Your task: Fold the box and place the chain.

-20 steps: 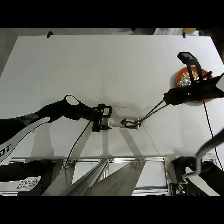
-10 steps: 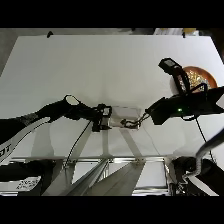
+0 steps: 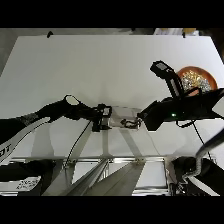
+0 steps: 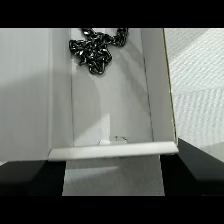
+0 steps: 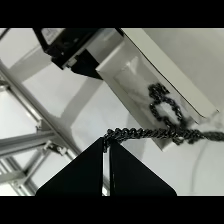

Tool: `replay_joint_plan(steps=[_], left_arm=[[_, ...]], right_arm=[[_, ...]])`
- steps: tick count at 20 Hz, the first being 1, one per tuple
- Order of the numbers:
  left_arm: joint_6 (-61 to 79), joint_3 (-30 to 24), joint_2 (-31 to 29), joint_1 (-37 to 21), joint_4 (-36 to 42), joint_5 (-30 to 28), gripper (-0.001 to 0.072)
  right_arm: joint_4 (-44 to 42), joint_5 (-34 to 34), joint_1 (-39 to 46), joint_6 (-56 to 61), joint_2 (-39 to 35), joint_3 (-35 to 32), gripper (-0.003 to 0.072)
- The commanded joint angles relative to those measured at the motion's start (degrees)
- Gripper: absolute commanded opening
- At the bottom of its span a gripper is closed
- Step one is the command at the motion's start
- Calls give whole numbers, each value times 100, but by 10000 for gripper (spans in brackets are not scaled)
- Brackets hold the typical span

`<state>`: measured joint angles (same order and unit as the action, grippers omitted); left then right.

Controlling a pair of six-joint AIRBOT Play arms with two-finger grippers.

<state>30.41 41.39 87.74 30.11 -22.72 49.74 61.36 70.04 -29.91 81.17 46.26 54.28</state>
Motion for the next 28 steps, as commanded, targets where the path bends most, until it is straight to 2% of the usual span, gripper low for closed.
replay_joint_plan(steps=[1, 4, 8, 14, 17, 20, 21, 23, 25, 28], left_arm=[[2, 4, -4, 0, -2, -2, 252], [2, 4, -4, 0, -2, -2, 252], [0, 4, -4, 0, -2, -2, 252], [0, 4, -2, 0, -2, -2, 252], [0, 4, -4, 0, -2, -2, 252], [0, 4, -4, 0, -2, -2, 252], [0, 4, -4, 0, -2, 0, 252], [0, 4, -2, 0, -2, -2, 252], [0, 4, -4, 0, -2, -2, 252], [2, 4, -4, 0, -2, -2, 252]], right_arm=[[-168, -496, -297, 7, -4, -2, 15], [-168, -802, -413, 144, 7, -4, 15], [-168, -841, -413, 155, 11, -66, 15], [-111, -1714, -413, 151, 50, -927, 16], [-107, -1967, -413, 105, 376, -1202, 16], [-94, -2041, -413, 61, 1019, -1209, 18], [-94, -2048, -413, 61, 1198, -1209, 41], [-98, -2017, -413, 61, 1362, -1202, 190], [-94, -1777, -411, 28, 1294, -1001, 203], [0, -1113, -214, -109, 1139, -192, 174]])
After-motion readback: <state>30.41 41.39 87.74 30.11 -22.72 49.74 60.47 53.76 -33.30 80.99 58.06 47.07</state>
